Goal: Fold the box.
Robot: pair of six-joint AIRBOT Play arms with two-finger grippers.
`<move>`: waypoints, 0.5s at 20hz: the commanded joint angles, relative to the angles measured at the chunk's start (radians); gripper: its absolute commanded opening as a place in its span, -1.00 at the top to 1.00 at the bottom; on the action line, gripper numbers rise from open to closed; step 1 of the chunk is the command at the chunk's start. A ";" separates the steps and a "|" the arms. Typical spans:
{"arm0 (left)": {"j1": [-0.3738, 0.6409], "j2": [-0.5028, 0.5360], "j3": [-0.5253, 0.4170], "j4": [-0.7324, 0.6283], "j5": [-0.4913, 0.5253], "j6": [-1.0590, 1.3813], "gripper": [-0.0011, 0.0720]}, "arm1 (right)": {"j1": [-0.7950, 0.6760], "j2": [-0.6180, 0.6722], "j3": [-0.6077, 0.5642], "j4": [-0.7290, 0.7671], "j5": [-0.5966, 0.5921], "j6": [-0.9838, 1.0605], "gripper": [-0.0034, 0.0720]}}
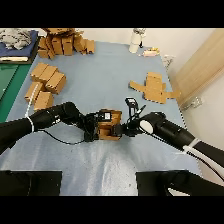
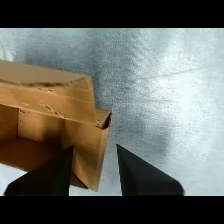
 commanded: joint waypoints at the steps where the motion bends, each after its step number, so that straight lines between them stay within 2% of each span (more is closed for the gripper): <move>1: 0.001 0.000 0.000 0.000 0.000 0.000 -0.34 | 0.028 -0.093 0.086 -0.079 0.117 0.072 -0.24; 10: 0.001 0.000 0.000 0.001 0.000 0.000 -0.34 | 0.069 -0.219 0.226 -0.080 0.225 0.148 -0.24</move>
